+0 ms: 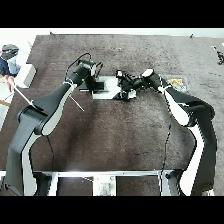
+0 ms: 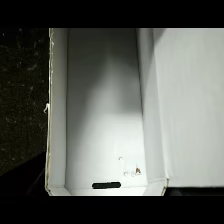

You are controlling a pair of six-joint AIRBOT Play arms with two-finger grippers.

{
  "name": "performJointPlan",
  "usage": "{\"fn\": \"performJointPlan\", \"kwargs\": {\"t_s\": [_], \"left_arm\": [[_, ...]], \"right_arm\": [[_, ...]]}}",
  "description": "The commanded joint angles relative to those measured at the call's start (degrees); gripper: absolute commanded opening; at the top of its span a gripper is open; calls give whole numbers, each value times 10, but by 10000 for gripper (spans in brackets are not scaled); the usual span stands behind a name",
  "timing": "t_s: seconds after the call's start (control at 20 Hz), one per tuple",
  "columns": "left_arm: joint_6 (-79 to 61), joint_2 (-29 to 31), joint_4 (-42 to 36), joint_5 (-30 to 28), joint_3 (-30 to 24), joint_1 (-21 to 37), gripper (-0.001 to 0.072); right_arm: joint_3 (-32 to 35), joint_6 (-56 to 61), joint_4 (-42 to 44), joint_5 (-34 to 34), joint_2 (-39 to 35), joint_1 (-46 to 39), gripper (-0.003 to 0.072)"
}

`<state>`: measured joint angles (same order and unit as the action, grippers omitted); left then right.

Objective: Fold the box and place the chain.

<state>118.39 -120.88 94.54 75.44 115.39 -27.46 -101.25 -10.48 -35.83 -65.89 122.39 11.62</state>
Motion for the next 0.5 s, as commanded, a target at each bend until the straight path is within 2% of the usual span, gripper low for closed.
{"fn": "performJointPlan", "kwargs": {"t_s": [0.0, 0.45], "left_arm": [[1, -1, 7, 2, 0, 0, 15], [16, -1, 11, 21, 0, 0, 12]], "right_arm": [[0, 0, -1, -1, 0, 0, 408], [0, 0, -1, -1, 0, 0, 408]]}}
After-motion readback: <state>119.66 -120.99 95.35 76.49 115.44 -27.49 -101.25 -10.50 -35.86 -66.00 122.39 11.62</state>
